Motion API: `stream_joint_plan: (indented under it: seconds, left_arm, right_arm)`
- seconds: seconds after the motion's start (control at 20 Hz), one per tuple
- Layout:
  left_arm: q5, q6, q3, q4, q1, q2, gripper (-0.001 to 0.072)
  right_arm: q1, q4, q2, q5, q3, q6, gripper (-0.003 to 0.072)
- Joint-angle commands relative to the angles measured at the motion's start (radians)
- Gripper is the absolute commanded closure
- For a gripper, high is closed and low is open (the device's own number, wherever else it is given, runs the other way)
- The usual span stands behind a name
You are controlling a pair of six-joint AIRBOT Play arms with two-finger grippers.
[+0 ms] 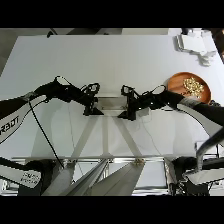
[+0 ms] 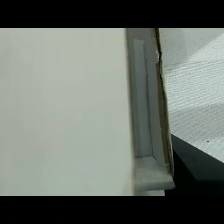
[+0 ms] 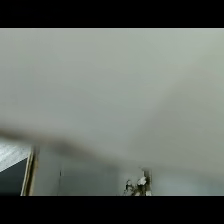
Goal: Fold the box and place the chain.
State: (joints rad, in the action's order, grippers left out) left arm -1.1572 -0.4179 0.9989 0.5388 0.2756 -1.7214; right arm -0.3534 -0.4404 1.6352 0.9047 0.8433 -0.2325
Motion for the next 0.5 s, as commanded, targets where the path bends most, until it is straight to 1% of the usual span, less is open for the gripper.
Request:
stream_joint_plan:
  seconds: [0.0,0.35,0.4,0.45]
  left_arm:
    - [0.002,0.000,0.000,0.001,0.000,-0.001,0.0277]
    - [0.002,0.000,0.000,0.001,0.000,-0.001,0.0277]
    - [0.002,-0.001,0.000,0.002,0.000,0.000,0.0277]
    - [0.002,-0.001,0.000,0.002,0.000,0.000,0.0277]
  right_arm:
    - [0.000,0.001,0.000,0.000,0.000,0.000,0.0120]
    - [0.000,0.014,0.000,0.003,0.000,0.000,0.0129]
    - [0.000,0.011,0.000,0.003,0.000,0.000,0.0117]
    - [0.000,0.011,-0.002,-0.002,0.000,0.000,0.0074]
